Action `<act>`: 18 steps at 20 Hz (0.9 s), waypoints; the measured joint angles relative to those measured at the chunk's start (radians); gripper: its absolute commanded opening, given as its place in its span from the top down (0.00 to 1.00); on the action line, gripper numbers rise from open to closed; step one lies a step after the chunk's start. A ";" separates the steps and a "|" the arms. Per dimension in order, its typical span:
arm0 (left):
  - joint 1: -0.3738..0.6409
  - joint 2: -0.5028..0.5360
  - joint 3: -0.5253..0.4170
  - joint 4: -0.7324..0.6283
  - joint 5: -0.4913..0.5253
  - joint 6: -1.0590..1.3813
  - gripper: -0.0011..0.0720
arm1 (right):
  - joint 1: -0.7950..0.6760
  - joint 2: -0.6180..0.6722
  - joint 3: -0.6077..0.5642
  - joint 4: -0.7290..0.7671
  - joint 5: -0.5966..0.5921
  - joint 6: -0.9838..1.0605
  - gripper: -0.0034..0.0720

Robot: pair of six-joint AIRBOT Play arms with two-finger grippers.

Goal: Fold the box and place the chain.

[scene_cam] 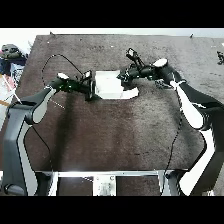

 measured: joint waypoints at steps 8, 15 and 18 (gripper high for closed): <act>0.000 0.000 0.000 -0.002 0.002 -0.001 0.52 | 0.002 -0.059 -0.001 -0.053 -0.033 -0.003 0.93; 0.000 0.000 0.000 -0.002 0.001 0.000 0.52 | 0.002 -0.052 -0.002 -0.113 -0.032 -0.002 0.93; 0.000 0.000 0.000 -0.001 0.001 0.000 0.52 | -0.005 0.000 -0.003 -0.128 -0.014 0.005 0.93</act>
